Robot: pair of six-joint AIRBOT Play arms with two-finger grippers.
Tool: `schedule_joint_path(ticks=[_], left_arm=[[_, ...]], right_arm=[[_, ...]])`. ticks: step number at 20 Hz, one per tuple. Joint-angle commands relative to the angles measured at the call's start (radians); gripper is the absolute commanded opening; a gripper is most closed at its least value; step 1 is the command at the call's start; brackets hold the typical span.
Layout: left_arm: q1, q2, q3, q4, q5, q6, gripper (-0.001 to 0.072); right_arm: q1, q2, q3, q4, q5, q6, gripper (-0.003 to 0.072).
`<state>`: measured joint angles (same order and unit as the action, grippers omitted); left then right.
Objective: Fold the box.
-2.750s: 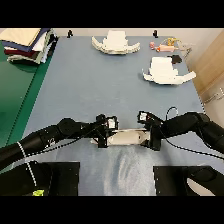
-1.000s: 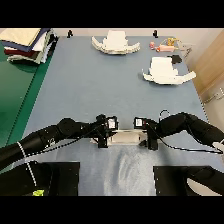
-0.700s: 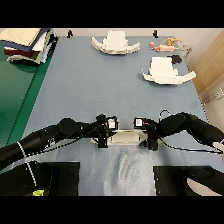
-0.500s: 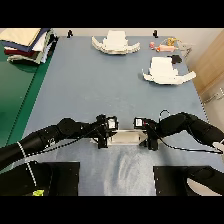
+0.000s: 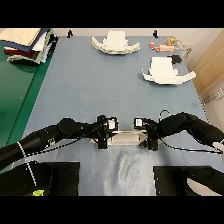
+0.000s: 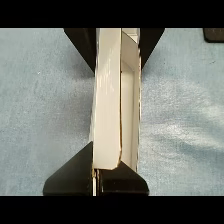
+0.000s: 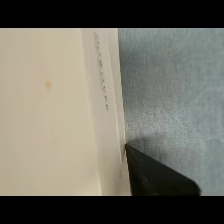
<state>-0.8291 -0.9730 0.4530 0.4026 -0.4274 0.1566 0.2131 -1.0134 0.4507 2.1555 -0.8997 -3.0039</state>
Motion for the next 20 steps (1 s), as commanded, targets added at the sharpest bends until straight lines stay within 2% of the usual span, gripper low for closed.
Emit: schedule_joint_path(ticks=[1,6,11,18,19,20], left_arm=[[0.000,0.000,0.001,0.000,-0.002,0.000,0.0018],[0.000,0.000,0.001,0.001,0.002,0.000,0.0018],[0.000,0.000,0.001,0.001,0.055,0.000,0.0018],[0.000,0.000,0.001,0.001,0.050,0.000,0.0021],[0.000,0.000,0.001,0.001,0.050,0.000,0.0152],[0.000,0.000,0.001,0.001,0.051,0.000,0.0457]], right_arm=[[0.001,0.001,0.001,-0.002,0.001,0.000,0.0543],[0.001,0.001,0.001,-0.002,0.001,0.000,0.0543],[0.001,0.001,0.001,-0.002,0.001,0.000,0.0543],[0.001,0.001,0.001,-0.002,0.001,0.000,0.0543],[0.001,0.001,0.001,-0.002,0.001,0.000,0.0543],[0.001,0.001,0.001,-0.002,0.001,0.000,0.0543]])
